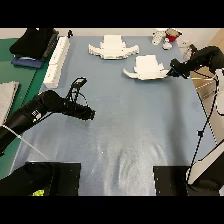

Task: Fold the box.

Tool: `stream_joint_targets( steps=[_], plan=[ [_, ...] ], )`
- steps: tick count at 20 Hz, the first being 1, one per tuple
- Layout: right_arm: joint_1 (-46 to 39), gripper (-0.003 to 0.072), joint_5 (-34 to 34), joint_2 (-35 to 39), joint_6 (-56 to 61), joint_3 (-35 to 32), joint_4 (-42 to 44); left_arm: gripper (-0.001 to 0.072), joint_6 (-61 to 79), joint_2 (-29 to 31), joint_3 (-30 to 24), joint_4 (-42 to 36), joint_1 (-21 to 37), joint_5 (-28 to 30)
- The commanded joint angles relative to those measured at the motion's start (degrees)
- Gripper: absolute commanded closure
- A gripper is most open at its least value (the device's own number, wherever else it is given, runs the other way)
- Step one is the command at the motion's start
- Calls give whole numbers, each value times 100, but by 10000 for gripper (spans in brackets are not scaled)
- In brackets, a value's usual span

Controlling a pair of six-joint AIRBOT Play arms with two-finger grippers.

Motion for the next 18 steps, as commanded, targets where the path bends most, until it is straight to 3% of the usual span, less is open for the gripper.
stream_joint_targets(
  steps=[1, 6, 9, 12, 16, 17, 18],
  plan=[
    [341, 685, 22, 962, -74, -1244, 105, 698, 2, 4, -2, 0, 0, 0],
    [813, 685, 953, 3185, 190, -4218, 105, 697, 2, 4, -2, 0, 0, 0],
    [1191, 684, 1093, 4417, 435, -5707, 105, 697, 2, 4, -2, 0, 0, 0],
    [1600, 683, 1292, 5318, 787, -6730, 79, 697, 0, 4, -2, 0, 0, 0],
    [1963, 674, 1851, 5873, 1432, -7563, -11, 697, 2, 4, -2, 0, 0, 0],
    [1985, 622, 1853, 5880, 1475, -7624, -48, 697, 2, 4, -2, 0, 0, 0],
    [1982, 350, 1808, 5864, 1497, -7624, -105, 697, 2, 4, -2, 0, 0, 0]
  ],
)
